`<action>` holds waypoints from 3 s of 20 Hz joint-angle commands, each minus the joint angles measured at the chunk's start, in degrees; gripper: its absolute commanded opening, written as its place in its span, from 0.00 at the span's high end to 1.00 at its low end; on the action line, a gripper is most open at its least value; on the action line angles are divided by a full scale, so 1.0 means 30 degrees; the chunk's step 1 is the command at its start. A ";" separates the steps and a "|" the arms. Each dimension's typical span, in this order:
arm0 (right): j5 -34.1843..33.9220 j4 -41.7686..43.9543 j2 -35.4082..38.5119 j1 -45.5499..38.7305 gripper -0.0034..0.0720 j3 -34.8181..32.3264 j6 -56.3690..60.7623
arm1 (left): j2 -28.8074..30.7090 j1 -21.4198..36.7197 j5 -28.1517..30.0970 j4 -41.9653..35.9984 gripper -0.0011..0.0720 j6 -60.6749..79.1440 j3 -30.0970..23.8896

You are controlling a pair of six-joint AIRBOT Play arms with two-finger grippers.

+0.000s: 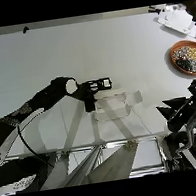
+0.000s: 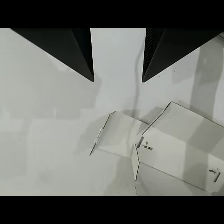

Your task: Fold the box and place the chain.

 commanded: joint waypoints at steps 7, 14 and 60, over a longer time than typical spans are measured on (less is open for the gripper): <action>-0.0138 -0.0007 -0.0007 -0.0007 0.50 0.0000 0.0007 | -0.0007 -0.0838 -0.0692 0.1829 0.98 -0.0175 0.0015; -0.0131 -0.0007 -0.0007 -0.0007 0.50 0.0000 0.0007 | -0.0007 -0.0838 -0.0364 0.1821 0.97 -0.0175 0.0015; -1.2356 0.2696 -1.5679 0.6280 0.00 -0.2361 -1.8345 | 0.0000 -0.0838 -0.0393 0.1821 0.97 -0.0160 0.0015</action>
